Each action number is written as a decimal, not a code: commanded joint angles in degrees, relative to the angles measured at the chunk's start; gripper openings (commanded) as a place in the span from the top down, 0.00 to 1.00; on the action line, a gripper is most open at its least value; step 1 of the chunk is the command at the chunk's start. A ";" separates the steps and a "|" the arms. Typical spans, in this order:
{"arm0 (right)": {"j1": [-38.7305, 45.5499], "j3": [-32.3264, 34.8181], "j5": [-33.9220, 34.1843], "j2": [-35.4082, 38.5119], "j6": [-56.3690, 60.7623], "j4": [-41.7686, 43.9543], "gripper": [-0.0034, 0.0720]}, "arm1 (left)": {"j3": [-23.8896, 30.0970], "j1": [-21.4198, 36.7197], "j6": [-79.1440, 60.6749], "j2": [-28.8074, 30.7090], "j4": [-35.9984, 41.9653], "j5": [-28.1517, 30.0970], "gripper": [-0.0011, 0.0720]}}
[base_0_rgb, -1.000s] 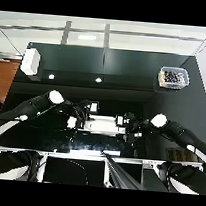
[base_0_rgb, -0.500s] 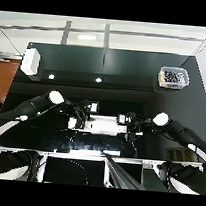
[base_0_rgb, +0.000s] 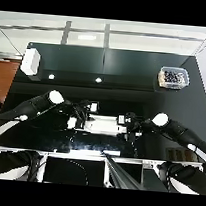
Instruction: Fold the box and place the chain.
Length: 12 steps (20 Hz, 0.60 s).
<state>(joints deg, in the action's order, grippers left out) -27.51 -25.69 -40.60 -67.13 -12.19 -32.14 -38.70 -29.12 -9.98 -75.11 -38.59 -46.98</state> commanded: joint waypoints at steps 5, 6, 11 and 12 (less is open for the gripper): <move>-1.42 0.00 1.86 -0.22 2.12 -2.40 0.15 | 0.02 0.04 -0.04 0.02 0.07 0.02 0.95; -1.42 0.00 1.86 -0.22 2.10 -2.40 0.15 | 0.02 0.02 -0.04 0.02 0.07 0.02 0.95; -1.42 0.00 1.86 -0.22 2.12 -2.38 0.30 | -0.22 0.07 0.50 0.70 -0.04 -0.04 0.50; -1.42 0.00 1.86 -0.22 2.10 -2.38 0.30 | -0.79 0.20 2.67 1.53 -0.66 -0.17 0.37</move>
